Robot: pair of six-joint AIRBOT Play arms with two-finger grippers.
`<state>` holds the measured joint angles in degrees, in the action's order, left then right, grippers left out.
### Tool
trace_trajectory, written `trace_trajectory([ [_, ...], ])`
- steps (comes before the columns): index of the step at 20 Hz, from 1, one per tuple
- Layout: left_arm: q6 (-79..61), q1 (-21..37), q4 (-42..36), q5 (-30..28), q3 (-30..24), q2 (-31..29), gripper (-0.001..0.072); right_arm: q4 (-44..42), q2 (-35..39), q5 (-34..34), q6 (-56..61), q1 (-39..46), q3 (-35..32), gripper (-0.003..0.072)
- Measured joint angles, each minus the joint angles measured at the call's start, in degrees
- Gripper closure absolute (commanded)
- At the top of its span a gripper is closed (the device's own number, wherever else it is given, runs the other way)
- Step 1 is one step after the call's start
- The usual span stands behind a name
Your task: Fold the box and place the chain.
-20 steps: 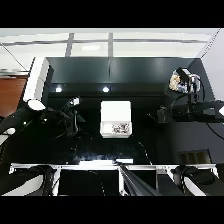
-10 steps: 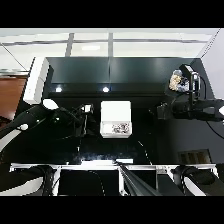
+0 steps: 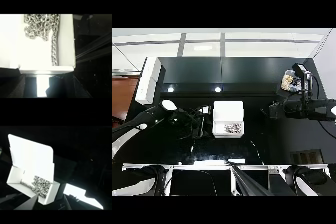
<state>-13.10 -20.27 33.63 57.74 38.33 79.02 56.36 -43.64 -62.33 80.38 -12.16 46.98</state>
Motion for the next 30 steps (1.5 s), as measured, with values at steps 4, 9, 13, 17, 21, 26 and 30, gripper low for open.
trace_trajectory([
  [4, 0.90, -1.73, -0.07, -0.85, 0.31, 0.37, -0.0004, 0.55, 0.00, 0.02, 0.00, 0.00, 0.00, 0.0303],
  [9, 2.16, -2.47, -0.09, -3.32, 0.50, 0.44, -0.0004, 0.85, 0.00, 0.02, 0.00, 0.00, 0.00, 0.0303],
  [13, 2.62, -4.04, 0.63, -5.03, 0.68, 0.44, -0.0004, 0.87, 0.00, 0.02, 0.00, 0.00, 0.00, 0.0303],
  [17, 2.82, -6.84, 1.03, -8.33, 0.94, 0.44, -0.0004, 0.90, 0.00, -0.04, 0.00, 0.00, 0.00, 0.0303],
  [21, 2.95, -8.20, 0.33, -10.56, 1.11, 0.50, -0.0004, 0.92, -0.04, -0.15, 0.00, 0.00, 0.00, 0.0303],
  [26, 2.97, -8.48, -0.02, -11.50, 1.20, 0.50, -0.0002, 0.90, -0.04, -0.33, 0.00, 0.00, 0.00, 0.0303],
  [30, 3.08, -8.55, 0.66, -11.02, 2.23, 1.09, -0.0001, 0.90, -0.04, -0.39, 0.02, 0.00, 0.00, 0.0303],
])
